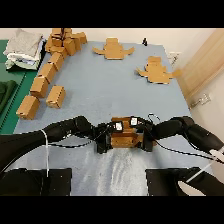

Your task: Fold the box.

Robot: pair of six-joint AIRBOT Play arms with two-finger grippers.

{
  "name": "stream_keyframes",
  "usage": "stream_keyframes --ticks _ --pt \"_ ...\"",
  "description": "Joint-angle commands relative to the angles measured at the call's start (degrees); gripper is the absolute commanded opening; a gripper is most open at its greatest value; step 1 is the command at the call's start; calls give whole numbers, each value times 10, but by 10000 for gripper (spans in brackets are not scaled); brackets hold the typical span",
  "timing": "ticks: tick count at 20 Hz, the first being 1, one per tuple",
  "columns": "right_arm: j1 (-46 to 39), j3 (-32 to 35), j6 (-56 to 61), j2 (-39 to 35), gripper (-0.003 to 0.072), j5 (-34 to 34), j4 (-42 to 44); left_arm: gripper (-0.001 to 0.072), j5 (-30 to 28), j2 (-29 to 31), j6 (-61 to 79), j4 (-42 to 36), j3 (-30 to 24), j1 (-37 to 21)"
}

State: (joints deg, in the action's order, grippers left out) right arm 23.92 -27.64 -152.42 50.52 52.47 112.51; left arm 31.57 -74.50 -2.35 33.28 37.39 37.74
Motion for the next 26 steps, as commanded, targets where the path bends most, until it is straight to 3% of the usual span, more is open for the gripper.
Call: stream_keyframes --ticks 1,6,10,12,17,26 --pt "0 0 50 -63 720 78 -48 465 -1 0 0 0 0 0" --pt "0 0 188 -159 720 200 -3 465 -1 0 0 0 0 0" --pt "0 0 319 -202 720 252 100 464 -1 0 0 0 0 0" --pt "0 0 430 -207 720 239 142 465 -1 0 0 0 0 0" --pt "0 0 634 -206 720 167 142 465 -14 0 4 0 0 0" --pt "0 0 642 -206 720 7 142 465 -10 15 -31 31 0 0"
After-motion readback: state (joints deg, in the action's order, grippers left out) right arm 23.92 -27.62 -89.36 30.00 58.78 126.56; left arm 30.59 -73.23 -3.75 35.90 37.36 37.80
